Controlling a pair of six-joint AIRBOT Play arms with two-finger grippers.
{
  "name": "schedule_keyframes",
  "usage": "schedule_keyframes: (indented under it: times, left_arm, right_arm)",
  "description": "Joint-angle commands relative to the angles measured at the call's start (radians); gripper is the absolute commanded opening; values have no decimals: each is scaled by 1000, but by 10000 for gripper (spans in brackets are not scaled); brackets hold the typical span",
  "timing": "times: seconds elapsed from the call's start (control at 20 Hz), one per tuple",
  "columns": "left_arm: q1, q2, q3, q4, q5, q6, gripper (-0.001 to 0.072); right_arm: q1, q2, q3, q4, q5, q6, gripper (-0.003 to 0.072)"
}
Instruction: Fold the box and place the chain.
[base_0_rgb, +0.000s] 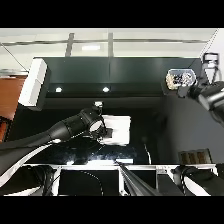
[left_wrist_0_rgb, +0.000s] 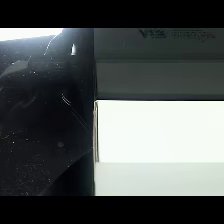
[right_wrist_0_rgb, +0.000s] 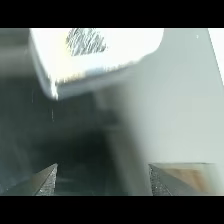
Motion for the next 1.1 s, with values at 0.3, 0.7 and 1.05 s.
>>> schedule_keyframes:
  times: [0.3, 0.7, 1.05]
  left_arm:
    - [0, 0, 1, 0, 0, 0, 24]
    - [1, 0, 1, 1, 0, 0, 24]
    - [1, 0, 1, 0, -1, 0, 24]
  right_arm:
    - [-307, -634, 594, 332, 47, -156, 667]
    - [-335, -919, 883, 401, 133, -116, 665]
    - [-357, -965, 887, 404, 54, -114, 524]
